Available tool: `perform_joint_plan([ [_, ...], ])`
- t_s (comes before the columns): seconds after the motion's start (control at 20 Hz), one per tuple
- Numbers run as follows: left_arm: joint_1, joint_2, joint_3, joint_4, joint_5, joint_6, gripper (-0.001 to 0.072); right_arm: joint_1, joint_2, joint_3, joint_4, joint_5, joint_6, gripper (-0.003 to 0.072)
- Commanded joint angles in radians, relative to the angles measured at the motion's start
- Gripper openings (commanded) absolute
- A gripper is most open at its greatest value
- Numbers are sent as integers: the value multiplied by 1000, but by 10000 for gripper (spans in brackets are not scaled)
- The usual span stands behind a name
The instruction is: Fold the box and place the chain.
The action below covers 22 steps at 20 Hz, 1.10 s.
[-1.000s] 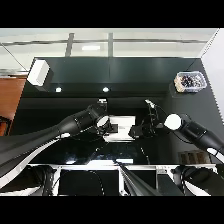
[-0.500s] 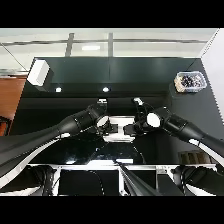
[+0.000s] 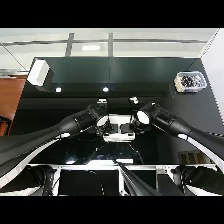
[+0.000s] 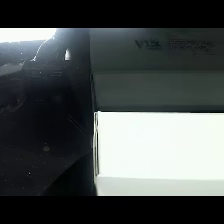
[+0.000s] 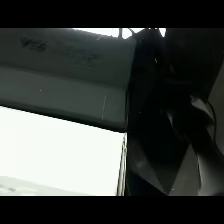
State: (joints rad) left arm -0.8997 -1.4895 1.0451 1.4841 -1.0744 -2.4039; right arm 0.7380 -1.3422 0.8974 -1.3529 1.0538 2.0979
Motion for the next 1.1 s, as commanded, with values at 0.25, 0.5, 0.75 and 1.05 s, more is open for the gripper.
perform_joint_plan([
  [0.25,1,0,0,0,-1,0,29,6,-12,11,-6,35,52,12],
  [0.5,1,0,0,0,-2,0,29,6,-5,12,-10,59,50,269],
  [0.75,1,0,0,0,-2,0,28,6,-5,12,-11,30,50,12],
  [1.05,1,0,0,0,-3,0,28,6,55,12,-13,53,18,376],
])
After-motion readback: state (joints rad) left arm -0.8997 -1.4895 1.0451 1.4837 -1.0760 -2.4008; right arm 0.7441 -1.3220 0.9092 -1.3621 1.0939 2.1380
